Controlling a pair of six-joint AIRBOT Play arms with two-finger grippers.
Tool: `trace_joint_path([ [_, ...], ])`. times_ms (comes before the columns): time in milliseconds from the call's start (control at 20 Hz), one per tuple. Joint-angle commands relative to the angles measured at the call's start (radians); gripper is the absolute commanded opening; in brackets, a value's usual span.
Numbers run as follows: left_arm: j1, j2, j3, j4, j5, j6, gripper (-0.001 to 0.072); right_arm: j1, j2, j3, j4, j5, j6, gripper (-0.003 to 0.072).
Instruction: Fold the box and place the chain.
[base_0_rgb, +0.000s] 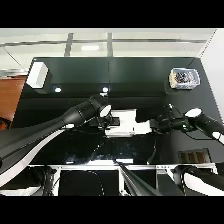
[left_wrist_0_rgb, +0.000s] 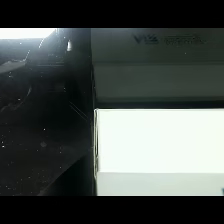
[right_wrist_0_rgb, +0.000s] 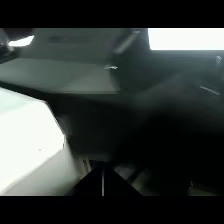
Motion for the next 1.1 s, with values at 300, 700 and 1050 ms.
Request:
trace_joint_path([
  [300,0.001,0.000,0.001,0.000,0.001,0.001,0.0024,0.060,-0.020,0.188,0.039,0.237,-0.048,0.0551],
  [700,0.001,0.000,0.001,0.000,0.000,0.001,0.0024,0.195,-0.020,0.230,-0.043,0.177,0.044,0.0362],
  [1050,0.001,0.000,0.001,0.000,0.000,0.001,0.0024,0.343,-0.020,0.349,-0.324,0.129,0.347,0.0362],
])
